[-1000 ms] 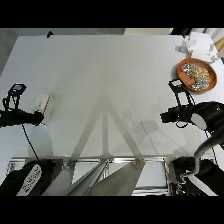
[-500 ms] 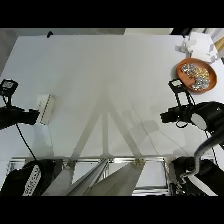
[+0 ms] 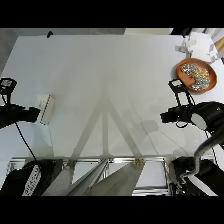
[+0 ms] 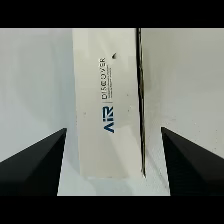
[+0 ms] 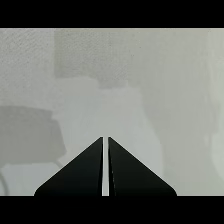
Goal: Fold the box and place the chain.
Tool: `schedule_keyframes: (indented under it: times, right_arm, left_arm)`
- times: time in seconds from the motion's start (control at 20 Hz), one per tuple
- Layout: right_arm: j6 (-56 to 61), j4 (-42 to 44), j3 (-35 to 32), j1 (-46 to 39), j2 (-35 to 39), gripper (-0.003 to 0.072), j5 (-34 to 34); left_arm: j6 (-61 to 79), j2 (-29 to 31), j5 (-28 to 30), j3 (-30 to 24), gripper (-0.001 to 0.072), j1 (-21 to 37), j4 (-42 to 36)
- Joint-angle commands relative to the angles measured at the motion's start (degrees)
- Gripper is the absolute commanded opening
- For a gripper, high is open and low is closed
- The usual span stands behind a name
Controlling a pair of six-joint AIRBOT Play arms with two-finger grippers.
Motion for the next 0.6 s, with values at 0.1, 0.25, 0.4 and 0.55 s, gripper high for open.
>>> schedule_keyframes:
  times: [0.1, 0.25, 0.4, 0.55]
  right_arm:
    - [0.0, 0.0, 0.0, 0.0, 0.0, 0.0042, 0.0]
    - [0.0, 0.0, 0.0, 0.0, 0.0, 0.0042, 0.0]
    - [0.0, 0.0, 0.0, 0.0, 0.0, 0.0042, 0.0]
    - [0.0, 0.0, 0.0, 0.0, 0.0, 0.0042, 0.0]
  left_arm:
    - [0.0, -1.6, 2.3, 0.0, 0.0647, 0.0, -0.1]
    - [0.2, -1.0, 2.2, 0.0, 0.0648, -1.6, 0.0]
    - [0.3, 0.7, 0.9, 0.0, 0.0647, -6.9, 0.0]
    - [0.2, 2.0, -1.6, 0.0, 0.0645, -12.9, 0.3]
